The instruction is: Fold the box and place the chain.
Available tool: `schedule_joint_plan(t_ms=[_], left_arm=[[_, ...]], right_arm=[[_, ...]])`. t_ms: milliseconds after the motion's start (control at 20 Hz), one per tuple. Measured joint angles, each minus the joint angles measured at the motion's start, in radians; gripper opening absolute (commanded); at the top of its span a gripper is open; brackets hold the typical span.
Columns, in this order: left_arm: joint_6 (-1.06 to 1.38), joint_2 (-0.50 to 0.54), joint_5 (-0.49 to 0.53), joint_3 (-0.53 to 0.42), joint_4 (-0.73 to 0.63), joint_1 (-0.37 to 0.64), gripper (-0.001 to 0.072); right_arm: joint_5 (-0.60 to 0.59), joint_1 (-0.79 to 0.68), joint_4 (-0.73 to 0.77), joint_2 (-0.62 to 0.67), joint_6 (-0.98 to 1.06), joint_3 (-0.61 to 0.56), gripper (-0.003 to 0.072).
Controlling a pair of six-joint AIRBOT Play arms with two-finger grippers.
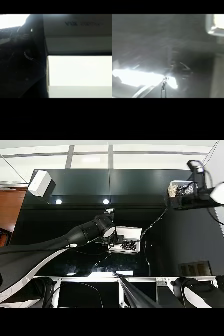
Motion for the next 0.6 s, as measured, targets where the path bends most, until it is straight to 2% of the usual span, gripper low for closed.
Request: schedule_joint_plan(t_ms=[150, 300, 450, 600], left_arm=[[0.000, 0.000, 0.000, 0.000, 0.000, 0.000, 0.0028], [0.000, 0.000, 0.000, 0.000, 0.000, 0.000, 0.0028], [0.000, 0.000, 0.000, 0.000, 0.000, 0.000, 0.0028], [0.000, 0.000, 0.000, 0.000, 0.000, 0.000, 0.0028]], right_arm=[[0.136, 0.000, 0.167, 0.114, -0.054, 0.000, 0.0011], [0.219, 0.016, 0.330, 0.163, -0.090, -0.006, 0.0011], [0.235, 0.071, 0.438, 0.174, -0.107, -0.030, 0.0010], [0.195, 0.126, 0.529, 0.175, -0.121, -0.040, 0.0011]])
